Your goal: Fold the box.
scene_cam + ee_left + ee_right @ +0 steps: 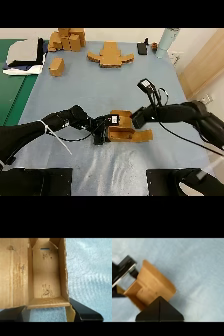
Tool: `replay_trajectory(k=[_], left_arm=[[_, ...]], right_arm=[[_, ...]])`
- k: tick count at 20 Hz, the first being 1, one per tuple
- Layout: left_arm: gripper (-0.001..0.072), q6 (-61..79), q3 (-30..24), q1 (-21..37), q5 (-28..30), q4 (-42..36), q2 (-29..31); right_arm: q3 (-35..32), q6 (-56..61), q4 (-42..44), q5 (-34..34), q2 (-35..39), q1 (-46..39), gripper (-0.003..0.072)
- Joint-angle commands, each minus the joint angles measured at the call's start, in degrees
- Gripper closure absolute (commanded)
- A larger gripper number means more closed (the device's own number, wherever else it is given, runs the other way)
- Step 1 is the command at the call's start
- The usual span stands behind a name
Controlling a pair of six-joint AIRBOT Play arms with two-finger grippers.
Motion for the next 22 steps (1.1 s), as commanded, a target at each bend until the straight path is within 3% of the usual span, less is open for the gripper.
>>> replay_trajectory(k=[1, 2, 3, 4, 8, 10, 16, 17, 18, 19, 21, 22], left_arm=[[0.0252, 0.00, 0.04, -0.02, 0.02, 0.02, 0.04], [0.0252, 0.00, 0.04, -0.02, 0.02, 0.02, 0.04], [0.0252, 0.00, 0.04, -0.02, 0.02, 0.02, 0.04], [0.0252, 0.00, 0.04, -0.02, 0.02, 0.02, 0.04], [0.0252, 0.00, 0.04, -0.02, 0.02, 0.02, 0.04], [0.0252, 0.00, 0.04, -0.02, 0.00, 0.02, 0.04], [0.0252, 0.00, 0.04, -0.02, 0.00, 0.02, 0.04], [0.0252, 0.00, 0.04, -0.02, 0.02, 0.02, 0.04], [0.0252, 0.00, 0.04, -0.02, 0.02, 0.00, 0.04], [0.0251, 0.00, 0.04, -0.02, 0.02, 0.02, 0.04], [0.0252, 0.00, 0.04, -0.02, 0.02, 0.02, 0.04], [0.0252, 0.00, 0.04, -0.02, 0.02, 0.02, 0.04]], right_arm=[[-2.89, -5.49, -1.40, -13.44, 7.56, 0.13, 0.0678], [-4.57, -6.88, -1.42, -15.87, 8.61, 0.13, 0.0550], [-6.27, -8.83, -1.44, -16.52, 9.03, 0.13, 0.0338], [-8.07, -12.13, -1.66, -16.26, 8.98, 0.13, 0.0256], [-12.52, -28.00, -5.44, -5.11, 5.68, 0.11, 0.0242], [-12.79, -29.70, -6.25, 1.05, 2.21, 0.11, 0.0113], [-12.76, -36.06, -5.90, 6.93, -3.96, 1.77, 0.0114], [-12.76, -36.09, -5.95, 7.45, -3.91, 2.75, 0.0170], [-12.79, -36.09, -5.95, 7.43, -3.93, 3.45, 0.0330], [-12.79, -36.13, -5.97, 7.45, -3.93, 4.13, 0.0440], [-12.79, -36.28, -5.90, 7.82, -3.93, 5.14, 0.0488], [-12.76, -36.28, -5.92, 8.00, -3.93, 5.73, 0.0548]])
